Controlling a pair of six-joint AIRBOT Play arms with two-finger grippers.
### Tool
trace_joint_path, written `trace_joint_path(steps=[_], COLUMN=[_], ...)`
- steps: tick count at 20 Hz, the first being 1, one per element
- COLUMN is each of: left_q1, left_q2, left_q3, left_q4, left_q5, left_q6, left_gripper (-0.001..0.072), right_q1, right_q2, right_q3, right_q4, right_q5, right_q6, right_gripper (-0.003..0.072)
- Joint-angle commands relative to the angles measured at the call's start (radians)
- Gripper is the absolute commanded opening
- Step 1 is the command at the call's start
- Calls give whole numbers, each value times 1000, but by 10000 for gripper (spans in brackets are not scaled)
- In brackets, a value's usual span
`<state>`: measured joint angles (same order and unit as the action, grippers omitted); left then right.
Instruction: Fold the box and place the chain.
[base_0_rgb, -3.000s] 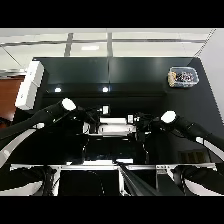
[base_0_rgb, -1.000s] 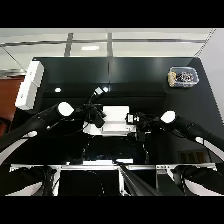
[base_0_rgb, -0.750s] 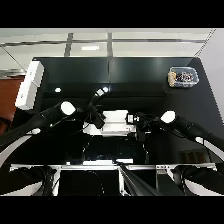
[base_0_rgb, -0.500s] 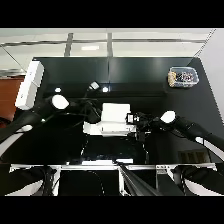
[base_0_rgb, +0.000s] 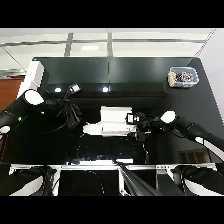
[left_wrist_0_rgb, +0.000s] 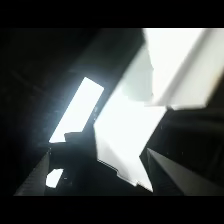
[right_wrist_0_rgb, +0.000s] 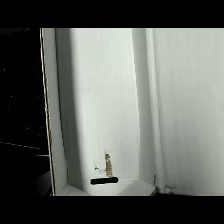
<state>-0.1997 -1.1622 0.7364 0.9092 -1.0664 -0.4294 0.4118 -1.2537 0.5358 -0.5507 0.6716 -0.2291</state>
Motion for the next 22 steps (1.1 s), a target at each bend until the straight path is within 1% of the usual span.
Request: trace_joint_path(steps=[1,3,5,7,8,9,10,12,14,15,17,20,22], left_q1=[-55,-113,-164,-203,-213,-222,-225,-234,-241,-241,-241,-241,-241], left_q2=[4,2,-9,-26,-37,-52,-69,-97,-104,-103,-104,-104,-104], left_q3=[-23,-24,-24,-24,-24,-24,-24,-29,-29,-29,-29,-29,-29], left_q4=[10,22,17,16,13,5,-15,-64,-73,-85,-102,-115,-142], left_q5=[31,89,136,150,148,148,146,156,157,146,122,117,121], left_q6=[219,377,438,437,428,397,368,374,374,374,374,374,373], left_gripper=[712,712,711,704,678,622,602,598,588,504,434,264,198], right_q1=[0,0,0,0,0,0,0,0,0,0,0,0,0], right_q2=[0,0,0,0,0,0,0,0,0,0,0,0,0], right_q3=[0,0,0,0,0,0,0,0,0,0,0,0,0], right_q4=[0,0,0,0,0,0,0,0,0,0,0,0,0], right_q5=[1,1,1,1,0,1,1,1,0,1,0,0,1], right_q6=[0,0,0,0,0,0,0,0,0,0,0,0,0], right_gripper=[405,405,405,405,405,405,405,405,405,405,405,405,405])
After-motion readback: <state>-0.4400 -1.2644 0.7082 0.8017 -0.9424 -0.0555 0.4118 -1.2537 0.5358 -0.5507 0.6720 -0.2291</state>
